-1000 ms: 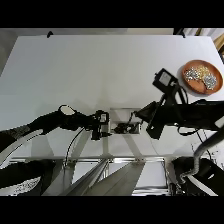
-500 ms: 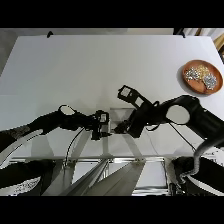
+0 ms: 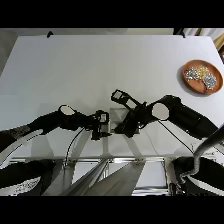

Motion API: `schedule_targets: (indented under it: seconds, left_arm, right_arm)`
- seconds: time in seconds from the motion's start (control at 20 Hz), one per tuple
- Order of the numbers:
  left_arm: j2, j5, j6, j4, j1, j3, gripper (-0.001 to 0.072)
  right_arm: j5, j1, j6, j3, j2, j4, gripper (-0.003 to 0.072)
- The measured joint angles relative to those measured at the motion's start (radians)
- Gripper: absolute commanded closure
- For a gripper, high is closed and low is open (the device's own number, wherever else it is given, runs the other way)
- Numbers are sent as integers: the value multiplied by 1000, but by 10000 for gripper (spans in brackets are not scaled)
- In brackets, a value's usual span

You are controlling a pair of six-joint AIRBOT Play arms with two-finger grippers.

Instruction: Fold the box and place the chain.

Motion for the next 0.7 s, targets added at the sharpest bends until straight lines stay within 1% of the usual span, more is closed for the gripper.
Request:
schedule_targets:
  seconds: [0.1,0.2,0.25,0.3,0.35,0.5,0.6,0.7]
  left_arm:
    - [0,0,0,0,0,0,556]
    - [0,0,0,0,0,0,556]
    - [0,0,0,0,0,0,556]
    - [0,0,0,0,0,0,556]
    - [0,0,0,0,0,0,556]
    - [0,0,0,0,0,0,556]
    - [0,0,0,0,0,0,556]
    - [0,0,0,0,0,0,556]
  right_arm:
    - [32,0,0,1,62,-42,554]
    - [58,0,9,1,152,-107,553]
    - [71,0,25,1,195,-153,523]
    - [89,-6,48,1,238,-207,408]
    - [108,-23,69,1,272,-259,350]
    - [165,-118,112,-1,327,-336,349]
    - [166,-213,124,-11,343,-357,349]
    - [140,-303,131,-30,344,-349,349]
